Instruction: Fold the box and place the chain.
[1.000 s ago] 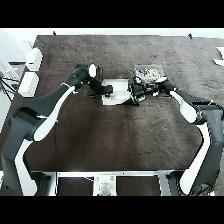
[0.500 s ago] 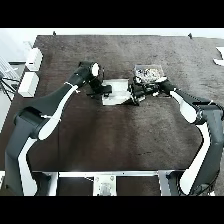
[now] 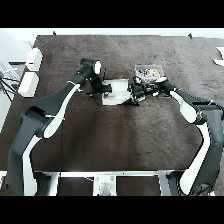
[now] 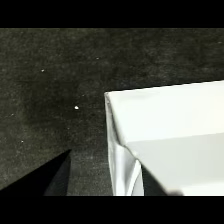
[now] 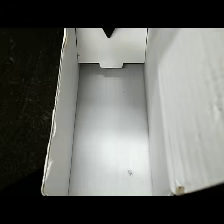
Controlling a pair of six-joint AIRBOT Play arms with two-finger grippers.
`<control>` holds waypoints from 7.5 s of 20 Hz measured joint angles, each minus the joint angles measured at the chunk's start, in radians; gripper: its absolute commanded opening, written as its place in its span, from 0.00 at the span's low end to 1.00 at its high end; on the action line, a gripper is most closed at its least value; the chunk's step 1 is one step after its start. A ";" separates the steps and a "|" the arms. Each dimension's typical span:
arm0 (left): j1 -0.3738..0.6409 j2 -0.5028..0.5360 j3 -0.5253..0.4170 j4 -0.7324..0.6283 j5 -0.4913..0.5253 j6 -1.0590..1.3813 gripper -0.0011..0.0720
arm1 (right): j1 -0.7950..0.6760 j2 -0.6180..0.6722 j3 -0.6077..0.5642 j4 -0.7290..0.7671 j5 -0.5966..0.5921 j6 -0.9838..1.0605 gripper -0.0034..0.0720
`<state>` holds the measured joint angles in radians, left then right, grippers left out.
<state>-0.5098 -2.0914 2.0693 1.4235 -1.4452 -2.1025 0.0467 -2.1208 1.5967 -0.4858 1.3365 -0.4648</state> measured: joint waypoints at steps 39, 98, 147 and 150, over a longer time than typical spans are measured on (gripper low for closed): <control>0.011 0.208 0.002 0.045 -0.146 0.328 0.65 | -0.001 0.000 0.000 -0.001 -0.001 0.000 0.82; 0.323 0.175 -0.641 -0.965 0.418 2.465 1.00 | -0.001 0.000 0.000 0.000 -0.001 0.001 0.82; 0.267 -0.006 -0.483 -1.043 0.369 2.468 0.99 | -0.001 0.000 0.000 0.000 -0.002 0.000 0.82; 0.264 -0.015 -0.473 -1.040 0.368 2.463 0.99 | -0.001 0.000 0.000 0.000 -0.002 0.000 0.82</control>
<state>-0.2459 -2.1063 1.5959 0.3832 -1.0775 0.3603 0.0456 -2.1212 1.5967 -0.4858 1.3350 -0.4644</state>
